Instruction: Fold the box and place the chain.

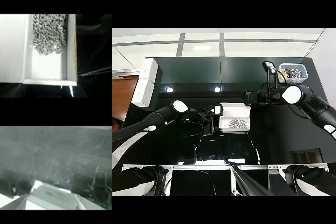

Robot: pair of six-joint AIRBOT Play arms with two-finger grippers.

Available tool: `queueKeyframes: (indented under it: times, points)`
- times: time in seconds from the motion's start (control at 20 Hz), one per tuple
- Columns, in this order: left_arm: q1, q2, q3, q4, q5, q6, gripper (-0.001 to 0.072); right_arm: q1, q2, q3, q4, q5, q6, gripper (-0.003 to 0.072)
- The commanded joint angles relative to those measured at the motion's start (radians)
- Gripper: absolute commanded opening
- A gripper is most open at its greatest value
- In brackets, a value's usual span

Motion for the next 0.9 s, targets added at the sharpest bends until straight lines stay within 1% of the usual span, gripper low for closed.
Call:
queueKeyframes:
  times: [0.0,0.1,0.2,0.3,0.4,0.55,0.85]
  points:
    - [0.0,-0.001,0.001,0.001,0.003,0.0,0.0374,0.0,0.023,0.042,-0.015,0.2,-0.292,0.0704]
    - [0.0,-0.001,0.001,0.001,0.003,0.0,0.0374,0.0,0.037,0.042,-0.013,0.277,-0.451,0.0705]
    - [0.0,-0.001,0.001,0.0,0.003,0.0,0.0374,0.01,0.036,0.028,0.008,0.317,-0.569,0.0704]
    - [0.0,-0.001,0.001,0.002,0.004,0.001,0.0374,0.027,0.036,-0.013,0.076,0.309,-0.708,0.0705]
    - [0.0,-0.001,0.001,0.003,0.005,0.0,0.0374,0.051,0.036,-0.056,0.122,0.276,-0.848,0.0705]
    - [0.0,-0.001,0.001,0.003,0.004,0.0,0.0374,0.076,0.036,-0.084,0.145,0.226,-0.93,0.0704]
    - [0.0,-0.001,0.001,0.003,0.003,0.0,0.0374,0.077,0.036,-0.109,0.196,0.225,-0.978,0.0704]
